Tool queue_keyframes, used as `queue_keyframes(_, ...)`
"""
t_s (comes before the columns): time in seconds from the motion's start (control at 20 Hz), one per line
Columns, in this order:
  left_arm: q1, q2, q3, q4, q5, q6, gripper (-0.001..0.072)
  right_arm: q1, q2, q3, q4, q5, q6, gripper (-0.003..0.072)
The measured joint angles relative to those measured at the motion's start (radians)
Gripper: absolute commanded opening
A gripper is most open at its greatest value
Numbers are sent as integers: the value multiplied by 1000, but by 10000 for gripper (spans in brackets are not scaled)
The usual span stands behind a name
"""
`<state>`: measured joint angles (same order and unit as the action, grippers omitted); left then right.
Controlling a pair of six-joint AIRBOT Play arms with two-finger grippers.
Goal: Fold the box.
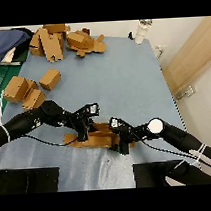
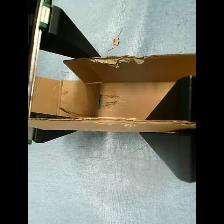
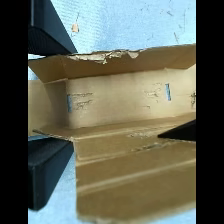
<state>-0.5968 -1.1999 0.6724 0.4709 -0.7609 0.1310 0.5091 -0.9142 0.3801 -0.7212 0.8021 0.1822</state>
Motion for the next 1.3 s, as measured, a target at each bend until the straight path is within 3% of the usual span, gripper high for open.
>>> queue_keyframes(1.3, -2, 0, 0, -11, -11, -102, 14, 0, -76, 32, -19, -87, -136, 707)
